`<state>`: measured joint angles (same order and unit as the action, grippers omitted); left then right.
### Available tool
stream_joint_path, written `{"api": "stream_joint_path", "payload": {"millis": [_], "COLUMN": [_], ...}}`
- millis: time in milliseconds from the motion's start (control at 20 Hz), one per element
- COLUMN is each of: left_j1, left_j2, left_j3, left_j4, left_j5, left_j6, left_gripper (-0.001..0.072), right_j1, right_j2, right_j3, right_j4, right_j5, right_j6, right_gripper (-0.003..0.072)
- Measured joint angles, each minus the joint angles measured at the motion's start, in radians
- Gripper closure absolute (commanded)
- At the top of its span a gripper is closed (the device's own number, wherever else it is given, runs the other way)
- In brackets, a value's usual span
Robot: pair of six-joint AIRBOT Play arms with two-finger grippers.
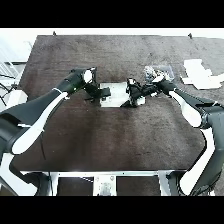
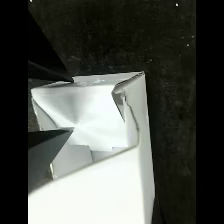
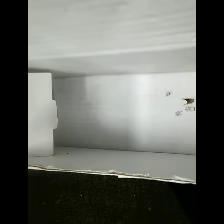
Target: Fold the box and place the chain.
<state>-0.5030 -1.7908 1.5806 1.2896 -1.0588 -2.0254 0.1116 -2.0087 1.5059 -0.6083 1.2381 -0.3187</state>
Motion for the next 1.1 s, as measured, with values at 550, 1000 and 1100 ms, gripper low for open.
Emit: {"api": "stream_joint_path", "payload": {"millis": [550, 1000, 1100], "left_j1": [-0.001, -0.027, -0.040], "left_j2": [-0.053, -0.114, -0.145], "left_j3": [0.106, 0.221, 0.264], "left_j4": [0.052, 0.121, 0.143], "left_j5": [-0.058, -0.169, -0.205], "left_j6": [-0.013, -0.051, -0.057], "left_gripper": [0.0350, 0.0351, 0.0351], "right_j1": [0.000, 0.000, 0.000], "right_j2": [0.000, 0.000, 0.000], "right_j3": [0.000, 0.000, 0.000], "right_j4": [-0.002, -0.002, -0.002], "right_j5": [0.001, 0.001, 0.001], "right_j6": [0.000, 0.000, 0.000], "right_gripper": [0.0099, 0.0099, 0.0099]}}
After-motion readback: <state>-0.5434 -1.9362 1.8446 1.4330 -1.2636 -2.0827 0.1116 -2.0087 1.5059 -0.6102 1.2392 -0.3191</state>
